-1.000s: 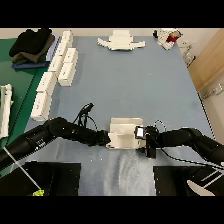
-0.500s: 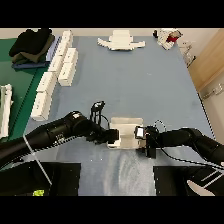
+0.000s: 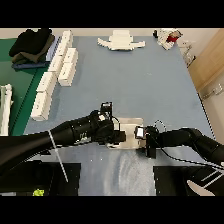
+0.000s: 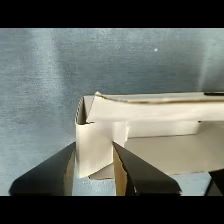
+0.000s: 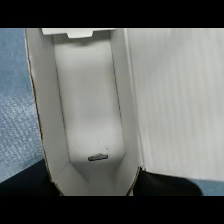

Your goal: Fold the box.

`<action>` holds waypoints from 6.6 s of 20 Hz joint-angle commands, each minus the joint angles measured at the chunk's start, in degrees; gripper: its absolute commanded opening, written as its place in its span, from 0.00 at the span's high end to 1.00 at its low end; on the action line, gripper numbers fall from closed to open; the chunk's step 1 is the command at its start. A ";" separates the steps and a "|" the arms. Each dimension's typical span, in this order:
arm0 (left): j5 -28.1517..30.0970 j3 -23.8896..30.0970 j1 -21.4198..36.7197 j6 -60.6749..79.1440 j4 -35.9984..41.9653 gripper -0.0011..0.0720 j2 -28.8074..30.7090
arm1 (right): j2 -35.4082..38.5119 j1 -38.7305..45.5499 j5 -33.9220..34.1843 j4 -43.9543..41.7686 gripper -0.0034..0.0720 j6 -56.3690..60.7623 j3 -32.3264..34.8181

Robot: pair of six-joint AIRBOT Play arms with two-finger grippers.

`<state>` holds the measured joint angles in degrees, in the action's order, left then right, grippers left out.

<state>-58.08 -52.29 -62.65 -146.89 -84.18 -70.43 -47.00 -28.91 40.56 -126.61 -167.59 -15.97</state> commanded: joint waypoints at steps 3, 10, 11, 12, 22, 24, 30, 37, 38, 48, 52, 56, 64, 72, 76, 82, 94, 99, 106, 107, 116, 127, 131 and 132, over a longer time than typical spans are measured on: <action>-2.03 -1.53 -1.66 -4.72 -2.25 0.51 -3.52 | 0.04 -0.02 -0.02 0.00 0.20 0.00 -0.04; -3.13 -5.31 -1.66 -4.55 -3.80 0.51 -8.37 | 0.04 -0.02 -0.02 0.00 0.20 0.00 -0.04; -3.39 -5.31 -1.66 -4.59 -4.17 0.51 -8.48 | 0.04 -0.02 -0.02 0.00 0.20 0.00 -0.04; -3.63 -5.31 -1.64 -4.61 -4.31 0.51 -8.46 | 0.04 -0.02 -0.02 0.00 0.20 0.00 -0.04; -3.50 -5.31 -1.66 -4.52 -4.61 0.89 -9.44 | 0.04 -0.02 -0.02 0.00 0.20 0.00 -0.04; -3.50 -5.31 -1.66 -4.66 -4.57 0.97 -9.44 | 0.04 -0.02 -0.02 0.00 0.20 0.00 -0.04; -4.07 -5.31 -1.66 -4.39 -4.11 0.96 -9.40 | 0.04 -0.02 -0.02 0.00 0.20 0.00 -0.04; -4.31 -5.31 -1.66 -2.49 -3.52 0.19 -6.45 | 0.04 -0.02 -0.02 0.00 0.20 0.00 -0.04; -5.31 -5.31 -1.66 -2.45 -3.50 0.18 -5.33 | 0.04 -0.02 0.00 0.00 0.20 0.00 -0.04; -20.57 -5.29 -1.53 14.21 -3.80 0.97 11.23 | 0.04 -0.02 -0.02 0.00 0.20 0.00 -0.04; -17.94 -2.47 1.44 36.13 -2.69 0.97 13.46 | 0.04 -0.02 -0.02 0.00 0.20 0.00 -0.04; -9.14 7.76 12.92 80.13 6.69 0.97 20.11 | 0.04 -0.02 -0.02 0.00 0.20 0.00 -0.04; 12.09 26.21 30.47 143.53 38.93 0.04 22.25 | 0.04 -0.02 -0.02 0.00 0.20 0.00 -0.04; 23.61 32.83 30.47 166.92 60.78 0.04 17.49 | 0.04 -0.02 0.00 0.00 0.20 0.00 -0.04; 23.12 32.59 29.46 170.03 64.52 0.04 14.64 | 0.04 -0.02 -0.02 0.00 0.20 0.00 -0.04; 23.04 32.48 27.63 170.00 65.37 0.04 12.81 | 0.04 -0.02 -0.02 0.00 0.20 0.00 -0.04; 24.90 30.27 24.76 169.81 67.06 0.04 8.22 | 0.04 -0.02 -0.02 0.00 0.20 0.00 -0.04; 25.20 30.29 24.37 169.48 66.93 0.04 8.22 | 0.04 -0.02 -0.02 0.00 0.20 0.00 -0.04; 27.69 30.12 22.99 166.33 65.53 0.04 7.96 | 0.04 -0.02 -0.02 0.00 0.20 0.00 -0.04; 27.69 30.10 22.99 166.35 65.48 0.04 7.96 | 0.04 -0.02 -0.02 0.00 0.20 0.00 -0.04; 27.45 30.08 22.99 166.35 65.22 0.14 7.96 | 0.04 -0.02 -0.02 0.00 0.20 0.00 -0.04; 26.03 28.94 22.97 164.45 63.12 0.04 6.82 | 0.04 -0.02 -0.02 0.00 0.20 0.00 -0.04; 26.03 28.94 22.97 164.43 63.12 0.15 6.82 | 0.04 -0.02 -0.02 0.00 0.20 0.00 -0.04; 26.03 28.94 22.97 164.43 63.12 0.26 6.82 | 0.04 -0.02 -0.02 0.00 0.20 0.00 -0.04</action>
<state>-31.86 -23.29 -39.68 17.74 -20.78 -63.55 -47.00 -28.93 40.58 -126.58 -167.59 -15.97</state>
